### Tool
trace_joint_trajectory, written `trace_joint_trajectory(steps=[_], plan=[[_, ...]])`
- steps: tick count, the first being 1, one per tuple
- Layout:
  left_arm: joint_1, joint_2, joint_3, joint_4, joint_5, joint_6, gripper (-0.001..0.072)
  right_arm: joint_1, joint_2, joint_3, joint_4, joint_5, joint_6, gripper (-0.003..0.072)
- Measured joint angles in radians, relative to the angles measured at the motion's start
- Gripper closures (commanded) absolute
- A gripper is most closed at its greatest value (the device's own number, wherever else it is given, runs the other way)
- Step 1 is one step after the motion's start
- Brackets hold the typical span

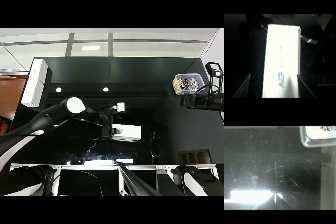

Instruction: Fold the box and place the chain.

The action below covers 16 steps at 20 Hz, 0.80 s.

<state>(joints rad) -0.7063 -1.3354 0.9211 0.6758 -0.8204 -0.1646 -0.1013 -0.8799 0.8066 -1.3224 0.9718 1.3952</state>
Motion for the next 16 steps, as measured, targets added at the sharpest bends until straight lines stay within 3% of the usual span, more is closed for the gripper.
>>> trace_joint_trajectory(steps=[6,16], plan=[[-0.051,-0.122,0.084,-0.006,-0.006,-0.046,0.0003,-0.002,0.0,-0.003,0.014,-0.003,0.0,0.0678],[-0.06,-0.153,0.099,-0.007,-0.063,-0.086,0.0003,-0.002,0.0,-0.004,0.016,-0.013,0.0,0.0678]])
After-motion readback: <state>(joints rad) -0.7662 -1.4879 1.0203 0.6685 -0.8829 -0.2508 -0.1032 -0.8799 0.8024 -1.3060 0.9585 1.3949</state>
